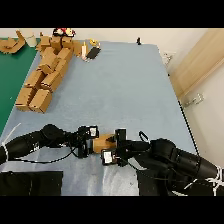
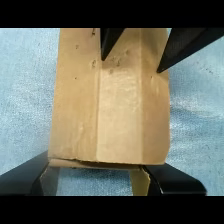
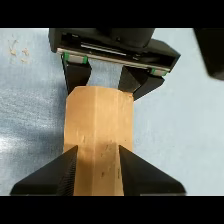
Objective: Fold the box.
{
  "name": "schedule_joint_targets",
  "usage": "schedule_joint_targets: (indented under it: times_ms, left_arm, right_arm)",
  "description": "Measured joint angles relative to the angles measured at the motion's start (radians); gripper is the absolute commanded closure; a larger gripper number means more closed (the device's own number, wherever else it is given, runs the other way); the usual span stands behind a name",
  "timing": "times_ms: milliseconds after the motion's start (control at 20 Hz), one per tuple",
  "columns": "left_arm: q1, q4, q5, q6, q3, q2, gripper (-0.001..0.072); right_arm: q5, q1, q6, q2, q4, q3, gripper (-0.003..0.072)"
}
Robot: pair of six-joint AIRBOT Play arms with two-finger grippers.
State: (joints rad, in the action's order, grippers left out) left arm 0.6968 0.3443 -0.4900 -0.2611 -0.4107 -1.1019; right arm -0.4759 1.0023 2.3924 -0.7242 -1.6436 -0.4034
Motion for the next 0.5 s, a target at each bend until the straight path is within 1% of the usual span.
schedule_joint_targets:
  times_ms: [250, 500]
  left_arm:
    - [0.0, 0.0, 0.0, 0.0, 0.0, 0.0, 0.0112]
    - [0.0, 0.0, 0.0, 0.0, 0.0, 0.0, 0.0112]
  right_arm:
    - [0.027, 0.018, -0.055, -0.003, 0.085, 0.015, 0.0277]
    - [0.036, 0.021, -0.069, -0.018, 0.131, 0.018, 0.0301]
